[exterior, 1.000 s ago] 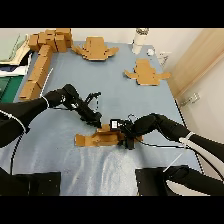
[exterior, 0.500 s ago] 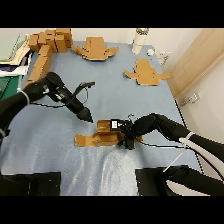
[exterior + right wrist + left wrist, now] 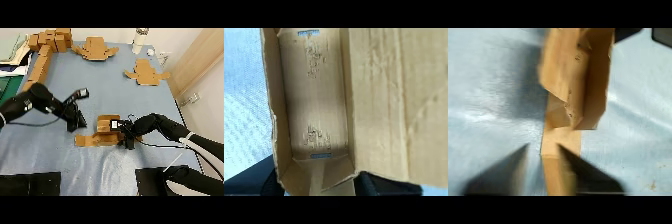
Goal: Fold the box.
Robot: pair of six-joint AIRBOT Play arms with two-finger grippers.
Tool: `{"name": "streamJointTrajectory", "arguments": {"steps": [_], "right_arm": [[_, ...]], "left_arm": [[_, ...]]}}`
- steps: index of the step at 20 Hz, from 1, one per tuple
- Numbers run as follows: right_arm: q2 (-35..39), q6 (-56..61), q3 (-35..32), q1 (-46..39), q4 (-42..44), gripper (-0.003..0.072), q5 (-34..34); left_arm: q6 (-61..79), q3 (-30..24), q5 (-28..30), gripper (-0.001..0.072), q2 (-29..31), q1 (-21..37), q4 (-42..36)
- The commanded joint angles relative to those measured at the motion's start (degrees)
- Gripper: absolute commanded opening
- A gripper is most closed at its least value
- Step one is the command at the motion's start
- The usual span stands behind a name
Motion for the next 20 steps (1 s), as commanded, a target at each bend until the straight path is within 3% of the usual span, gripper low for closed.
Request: {"name": "streamJointTrajectory", "arguments": {"steps": [1, 7, 9, 14, 16, 20], "right_arm": [[0.04, 0.02, -0.04, 0.04, 0.0, 0.0508, 0.02], [0.04, 0.02, -0.04, 0.04, -0.02, 0.0507, 0.02], [0.04, 0.0, -0.04, 0.07, -0.02, 0.0508, 0.0], [0.04, 0.02, -0.04, 0.07, 0.0, 0.0507, 0.0], [0.04, 0.02, -0.04, 0.07, 0.0, 0.0507, 0.02], [0.04, 0.0, -0.04, 0.07, -0.02, 0.0507, 0.02]], "left_arm": [[15.47, -9.94, 7.93, 0.0659, 1.55, -2.75, -6.95], [16.85, -11.61, 12.61, 0.0651, 1.53, -8.48, -6.71], [16.9, -11.61, 12.59, 0.0459, 1.53, -9.25, -6.73], [16.96, -11.61, 14.49, 0.0452, 0.5, -9.4, -9.09], [18.56, -11.61, 14.36, 0.0233, 0.04, -9.94, -10.12], [20.06, -11.61, 15.56, 0.0234, -0.26, -10.51, -13.77]]}}
